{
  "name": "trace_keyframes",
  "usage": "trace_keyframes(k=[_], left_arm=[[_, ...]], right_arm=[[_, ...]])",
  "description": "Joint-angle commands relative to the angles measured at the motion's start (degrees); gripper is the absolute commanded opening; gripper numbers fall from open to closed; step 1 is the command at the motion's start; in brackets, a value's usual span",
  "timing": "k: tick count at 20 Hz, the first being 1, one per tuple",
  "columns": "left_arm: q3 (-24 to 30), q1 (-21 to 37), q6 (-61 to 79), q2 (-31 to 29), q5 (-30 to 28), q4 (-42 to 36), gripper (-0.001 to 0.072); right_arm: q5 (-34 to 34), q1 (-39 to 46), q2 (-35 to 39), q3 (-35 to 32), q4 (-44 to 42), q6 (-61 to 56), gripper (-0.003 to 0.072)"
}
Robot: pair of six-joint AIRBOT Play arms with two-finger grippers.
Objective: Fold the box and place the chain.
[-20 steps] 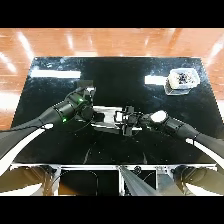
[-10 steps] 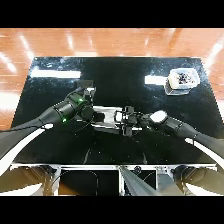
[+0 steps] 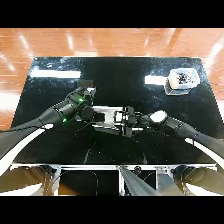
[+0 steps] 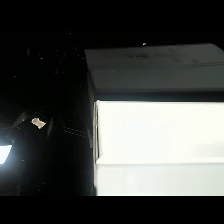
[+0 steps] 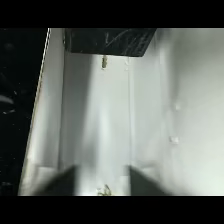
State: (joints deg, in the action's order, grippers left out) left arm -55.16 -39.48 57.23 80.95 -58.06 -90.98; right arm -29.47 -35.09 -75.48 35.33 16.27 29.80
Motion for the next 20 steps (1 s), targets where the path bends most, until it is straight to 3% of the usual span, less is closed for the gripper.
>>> trace_keyframes(k=[1,7,12,16,18,20], left_arm=[[0.0,0.0,0.0,0.0,0.0,0.0,0.0024],[0.0,0.0,-0.1,0.0,0.0,-0.2,0.0024],[0.0,0.0,-0.1,0.0,0.3,-0.2,0.0023],[0.0,0.0,0.0,0.0,0.5,-0.2,0.0024],[0.0,0.1,0.0,0.0,1.0,-0.1,0.0023],[0.0,0.0,-0.3,0.0,1.5,-0.6,0.0023]], right_arm=[[-0.1,0.0,0.0,0.0,0.1,-3.2,0.0039],[-3.3,2.7,2.7,0.0,3.9,-17.3,0.0032],[-16.1,15.3,8.8,0.0,16.2,-39.8,0.004],[-32.5,27.3,9.7,0.0,14.4,-70.6,0.0039],[-43.6,29.8,9.7,0.0,14.6,-72.1,0.0039],[-48.0,30.5,9.7,0.0,16.5,-79.8,0.004]])
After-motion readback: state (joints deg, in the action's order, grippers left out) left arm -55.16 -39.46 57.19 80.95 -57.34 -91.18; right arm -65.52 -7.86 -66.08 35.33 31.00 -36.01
